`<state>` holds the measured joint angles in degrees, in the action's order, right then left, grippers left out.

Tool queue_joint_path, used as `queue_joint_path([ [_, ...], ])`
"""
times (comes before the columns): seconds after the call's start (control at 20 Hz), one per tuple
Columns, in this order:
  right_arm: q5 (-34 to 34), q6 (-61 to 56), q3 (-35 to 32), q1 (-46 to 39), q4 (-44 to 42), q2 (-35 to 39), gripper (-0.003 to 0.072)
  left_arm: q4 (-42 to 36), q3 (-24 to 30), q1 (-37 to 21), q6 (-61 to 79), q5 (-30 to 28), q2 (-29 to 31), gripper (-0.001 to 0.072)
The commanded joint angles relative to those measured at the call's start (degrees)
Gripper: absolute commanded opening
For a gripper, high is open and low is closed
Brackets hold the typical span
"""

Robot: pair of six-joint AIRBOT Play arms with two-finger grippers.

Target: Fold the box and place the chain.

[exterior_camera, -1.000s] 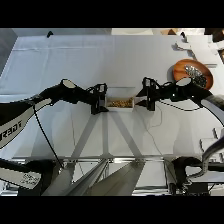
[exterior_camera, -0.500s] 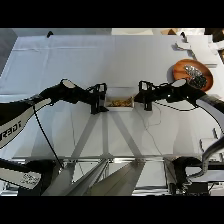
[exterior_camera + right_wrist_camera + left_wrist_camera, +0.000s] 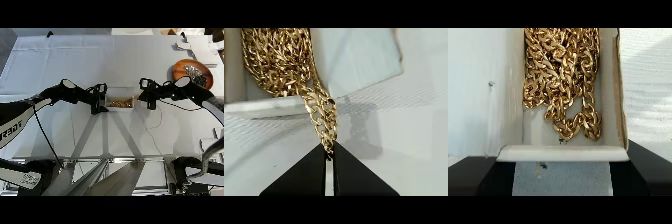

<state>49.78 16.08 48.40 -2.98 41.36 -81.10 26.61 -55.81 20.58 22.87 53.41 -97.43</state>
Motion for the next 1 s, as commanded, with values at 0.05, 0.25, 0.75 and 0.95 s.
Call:
queue_joint_path([
  [0.05,5.1,-2.8,0.0,0.1,-0.7,5.9,0.0011,0.0,0.0,0.0,0.0,0.0,0.0,0.0256],
  [0.25,9.6,-2.8,0.0,0.1,-13.2,7.6,0.0012,0.0,0.0,0.0,0.0,0.0,0.0,0.0256],
  [0.75,17.2,-17.7,7.8,6.2,-14.4,7.2,0.0293,0.0,0.0,0.0,0.0,0.0,0.0,0.0256],
  [0.95,17.5,-37.5,26.2,6.1,-7.0,0.6,0.0292,0.0,0.0,0.0,0.0,0.0,0.0,0.0256],
])
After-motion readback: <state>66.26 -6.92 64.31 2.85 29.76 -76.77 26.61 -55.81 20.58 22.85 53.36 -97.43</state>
